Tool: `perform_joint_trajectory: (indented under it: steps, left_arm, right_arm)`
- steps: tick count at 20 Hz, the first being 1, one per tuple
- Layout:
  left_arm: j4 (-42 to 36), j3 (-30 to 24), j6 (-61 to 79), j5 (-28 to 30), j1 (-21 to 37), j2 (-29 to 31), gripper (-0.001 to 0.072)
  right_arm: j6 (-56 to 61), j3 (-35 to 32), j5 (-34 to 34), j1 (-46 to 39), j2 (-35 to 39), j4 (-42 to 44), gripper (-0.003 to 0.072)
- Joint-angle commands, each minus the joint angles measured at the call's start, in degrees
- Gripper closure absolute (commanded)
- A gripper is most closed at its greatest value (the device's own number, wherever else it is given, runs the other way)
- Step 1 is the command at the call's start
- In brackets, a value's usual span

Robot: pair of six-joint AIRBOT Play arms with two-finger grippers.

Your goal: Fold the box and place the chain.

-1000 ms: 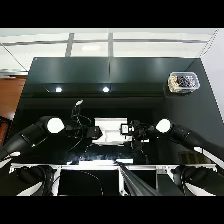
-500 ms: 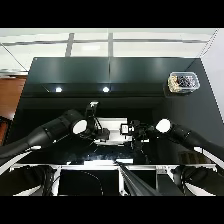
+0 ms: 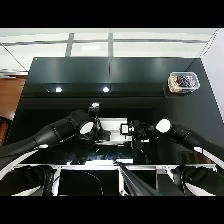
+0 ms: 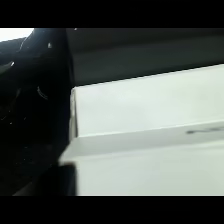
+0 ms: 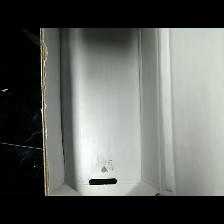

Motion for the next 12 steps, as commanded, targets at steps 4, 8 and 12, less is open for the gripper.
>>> perform_joint_trajectory:
  steps: [4,8,12]
  left_arm:
    - [5.7,0.2,-9.8,-0.2,-1.2,-0.2,0.0441]
    - [5.7,1.1,-9.8,-0.5,-1.2,-1.6,0.0445]
    - [4.4,2.6,-9.0,-0.7,-1.2,-2.8,0.049]
  right_arm:
    - [0.0,0.0,0.0,0.0,0.0,0.0,0.027]
    - [0.0,0.0,0.0,0.0,0.0,0.0,0.027]
    - [0.0,0.0,0.0,0.0,0.0,0.0,0.027]
